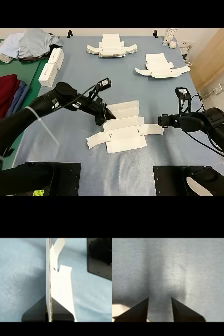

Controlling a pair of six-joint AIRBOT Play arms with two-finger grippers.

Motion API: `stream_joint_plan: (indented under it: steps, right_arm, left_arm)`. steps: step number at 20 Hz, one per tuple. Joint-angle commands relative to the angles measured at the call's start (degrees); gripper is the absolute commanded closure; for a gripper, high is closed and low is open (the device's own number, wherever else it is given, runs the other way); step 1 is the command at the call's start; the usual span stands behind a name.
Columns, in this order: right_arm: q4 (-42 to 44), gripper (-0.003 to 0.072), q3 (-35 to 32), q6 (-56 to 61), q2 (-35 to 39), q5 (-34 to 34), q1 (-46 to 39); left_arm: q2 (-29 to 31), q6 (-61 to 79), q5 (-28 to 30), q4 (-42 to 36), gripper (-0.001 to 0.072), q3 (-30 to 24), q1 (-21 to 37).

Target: Fold the box.

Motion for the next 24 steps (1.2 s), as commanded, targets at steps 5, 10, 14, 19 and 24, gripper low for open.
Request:
stream_joint_plan:
  steps: [5,10,14,19,24]
  right_arm:
    - [-1.38,0.0263,0.13,6.40,-0.04,2.58,-0.02]
    - [-1.29,0.0264,0.13,7.56,-0.04,3.50,0.00]
    - [-1.31,0.0264,0.13,7.91,-0.04,3.48,0.00]
    - [-1.31,0.0264,0.13,7.91,-0.04,3.82,0.00]
    - [-1.25,0.0263,0.13,7.96,-0.04,3.85,0.00]
  left_arm:
    - [8.09,9.01,10.08,0.33,0.0698,-10.29,-4.85]
    - [4.31,10.08,11.74,2.08,0.0698,-11.61,-4.87]
    - [2.93,10.08,11.72,2.05,0.0698,-11.61,-4.87]
    - [2.97,10.47,10.14,2.36,0.0698,-11.32,-4.85]
    - [10.80,27.04,17.18,-5.73,0.0703,-11.56,-6.62]
